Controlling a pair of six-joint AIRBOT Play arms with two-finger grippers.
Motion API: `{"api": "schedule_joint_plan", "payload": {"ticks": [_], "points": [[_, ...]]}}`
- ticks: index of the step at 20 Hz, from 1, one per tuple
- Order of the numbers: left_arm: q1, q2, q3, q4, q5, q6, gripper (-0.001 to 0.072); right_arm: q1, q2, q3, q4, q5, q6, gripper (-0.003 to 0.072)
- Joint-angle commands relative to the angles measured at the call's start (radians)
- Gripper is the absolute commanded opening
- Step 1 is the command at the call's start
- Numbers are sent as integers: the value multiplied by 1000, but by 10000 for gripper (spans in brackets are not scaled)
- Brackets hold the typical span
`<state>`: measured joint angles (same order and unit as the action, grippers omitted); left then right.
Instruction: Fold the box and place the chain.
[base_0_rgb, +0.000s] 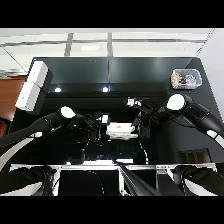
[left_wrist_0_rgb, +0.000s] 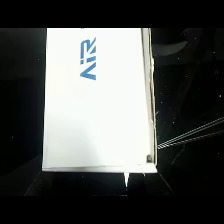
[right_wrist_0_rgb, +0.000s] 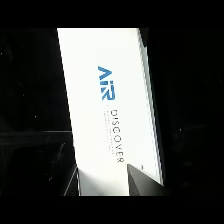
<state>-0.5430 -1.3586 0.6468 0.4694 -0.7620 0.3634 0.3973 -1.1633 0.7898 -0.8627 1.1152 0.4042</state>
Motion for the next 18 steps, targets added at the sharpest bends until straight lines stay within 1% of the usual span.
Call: {"api": "schedule_joint_plan", "payload": {"ticks": [1,7,12,18], "points": [[0,0,1,1,-2,0,401,0,10,1,-10,-2,-1,378],[0,0,1,1,-5,0,401,15,27,0,-11,10,18,377],[0,0,1,1,-5,0,401,74,20,-42,-40,-69,19,377],[0,0,1,1,-5,0,401,77,20,-42,-36,-72,33,377]]}}
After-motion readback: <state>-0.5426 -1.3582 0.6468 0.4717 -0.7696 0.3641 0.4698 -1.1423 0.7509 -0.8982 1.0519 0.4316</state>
